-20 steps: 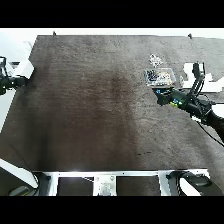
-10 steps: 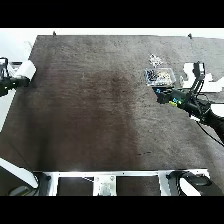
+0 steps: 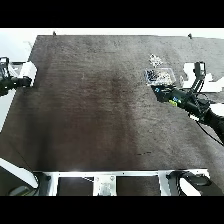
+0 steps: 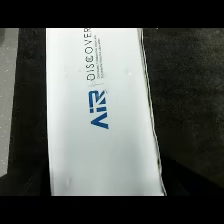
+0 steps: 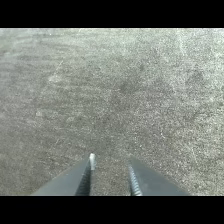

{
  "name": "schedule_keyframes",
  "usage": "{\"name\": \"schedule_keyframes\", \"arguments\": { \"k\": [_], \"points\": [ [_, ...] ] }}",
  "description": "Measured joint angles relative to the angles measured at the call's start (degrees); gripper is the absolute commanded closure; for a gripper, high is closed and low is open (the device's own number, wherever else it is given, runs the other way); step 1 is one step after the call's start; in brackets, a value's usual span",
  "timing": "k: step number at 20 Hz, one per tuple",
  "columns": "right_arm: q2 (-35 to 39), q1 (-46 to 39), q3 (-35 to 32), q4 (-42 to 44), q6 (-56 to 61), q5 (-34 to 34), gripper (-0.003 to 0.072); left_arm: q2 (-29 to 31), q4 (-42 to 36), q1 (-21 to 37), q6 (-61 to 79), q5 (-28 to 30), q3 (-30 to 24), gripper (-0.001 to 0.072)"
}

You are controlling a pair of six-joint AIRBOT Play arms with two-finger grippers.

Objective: Fold the box and place the chain.

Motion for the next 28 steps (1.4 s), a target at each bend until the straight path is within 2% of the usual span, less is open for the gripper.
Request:
{"name": "schedule_keyframes", "arguments": {
  "k": [1, 2, 3, 6, 7, 12, 16, 17, 18, 19, 20, 21, 25, 28],
  "points": [
    [0.0, 0.0, 0.0, 0.07, -0.02, -0.09, 0.0381, 0.02, 0.04, 0.0, -0.09, -0.59, 0.04, -0.0011],
    [0.0, 0.0, 0.0, 0.07, -0.07, -0.09, 0.0333, 0.04, 0.07, 0.0, -0.35, -1.25, 0.09, -0.0011],
    [0.0, 0.0, 0.0, 0.07, -0.22, -0.09, 0.0235, 0.09, 0.15, 0.0, -0.55, -1.6, 0.09, -0.0011],
    [0.0, 0.0, 0.0, 0.09, -0.42, -0.09, 0.0212, 0.85, 0.48, -0.04, -1.07, -2.84, 0.11, -0.0011],
    [0.0, 0.0, 0.0, 0.09, -0.44, -0.09, 0.0151, 1.36, 0.61, -0.04, -1.11, -2.97, 0.15, -0.0011],
    [0.0, 0.0, 0.0, 0.09, -0.52, -0.04, 0.0148, 3.72, 4.11, -0.02, -2.78, -3.72, 0.48, -0.0011],
    [0.0, 0.0, 0.0, 0.09, -0.55, 0.04, 0.016, 4.61, 5.88, 0.07, -5.01, -8.39, 2.99, -0.0011],
    [0.07, 0.0, -0.02, 0.09, -0.55, 0.07, 0.0263, 4.98, 6.16, 0.22, -6.08, -10.49, 4.07, -0.0011],
    [0.24, 0.0, -0.02, 0.09, -0.57, 0.07, 0.04, 5.44, 6.56, 0.37, -7.34, -12.57, 5.11, 0.0064],
    [0.55, 0.0, -0.02, 0.09, -0.57, 0.09, 0.0505, 6.1, 6.64, 0.48, -8.83, -14.93, 6.21, 0.0299],
    [1.03, 0.0, -0.02, 0.09, -0.63, 0.09, 0.0616, 7.06, 6.82, 0.55, -10.25, -17.7, 7.41, 0.0573],
    [1.64, 0.0, -0.02, 0.09, -0.66, 0.09, 0.0678, 8.07, 6.73, 0.63, -11.17, -20.52, 8.48, 0.0692],
    [6.47, -0.02, -0.02, -0.02, -0.74, 0.11, 0.0679, 15.32, 0.85, 0.68, -9.94, -30.91, 10.88, 0.0696],
    [11.65, -0.07, -0.02, -1.79, -0.79, 0.13, 0.068, 24.13, -3.23, 0.74, -7.5, -34.53, 10.29, 0.0697]
  ]
}}
